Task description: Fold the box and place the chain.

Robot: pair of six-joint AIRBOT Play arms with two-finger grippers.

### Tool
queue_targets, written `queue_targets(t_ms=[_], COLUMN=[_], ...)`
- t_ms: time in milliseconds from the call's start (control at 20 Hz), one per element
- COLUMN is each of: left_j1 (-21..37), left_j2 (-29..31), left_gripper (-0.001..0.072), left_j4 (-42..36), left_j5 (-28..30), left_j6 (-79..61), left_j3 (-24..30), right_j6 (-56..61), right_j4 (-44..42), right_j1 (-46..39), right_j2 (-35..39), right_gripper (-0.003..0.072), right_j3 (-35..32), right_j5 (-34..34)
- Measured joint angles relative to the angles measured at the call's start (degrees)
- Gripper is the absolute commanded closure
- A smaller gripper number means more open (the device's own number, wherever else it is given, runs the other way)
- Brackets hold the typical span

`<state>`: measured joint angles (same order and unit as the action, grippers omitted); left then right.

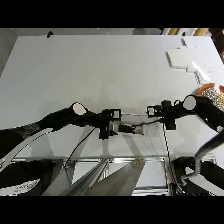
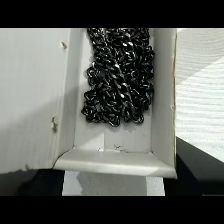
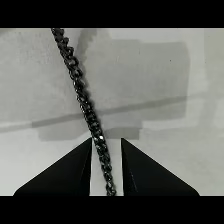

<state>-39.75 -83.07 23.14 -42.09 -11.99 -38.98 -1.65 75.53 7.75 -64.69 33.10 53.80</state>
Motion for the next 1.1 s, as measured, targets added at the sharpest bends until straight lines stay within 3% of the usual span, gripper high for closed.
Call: queue_targets(t_ms=[100,200,400,450,650,850,1100], left_j1=[0.0,0.0,0.0,0.0,0.0,0.0,0.0], left_j2=[0.0,0.0,0.0,0.0,0.0,0.0,0.0], left_gripper=[0.0316,0.0316,0.0316,0.0316,0.0316,0.0316,0.0316], left_j4=[0.0,0.0,0.0,0.0,0.0,0.0,0.0], left_j5=[0.0,0.0,0.0,0.0,0.0,0.0,0.0], left_j6=[0.0,0.0,0.0,0.0,0.0,0.0,0.0], left_j3=[0.0,0.0,0.0,0.0,0.0,0.0,0.0], right_j6=[-0.8,-1.2,-1.6,-1.7,-1.3,1.9,4.1], right_j4=[0.3,0.5,0.6,0.6,0.6,-1.0,-12.8], right_j1=[0.0,0.0,0.0,0.0,0.0,0.0,0.0], right_j2=[-0.1,-0.2,-0.2,-0.2,0.8,7.7,19.9], right_gripper=[0.0537,0.061,0.061,0.0667,0.0669,0.0669,0.0669], right_j3=[-0.4,-0.9,-1.5,-1.5,-1.6,-1.7,-1.7], right_j5=[-0.4,-0.7,-1.7,-1.8,1.0,5.9,12.1])
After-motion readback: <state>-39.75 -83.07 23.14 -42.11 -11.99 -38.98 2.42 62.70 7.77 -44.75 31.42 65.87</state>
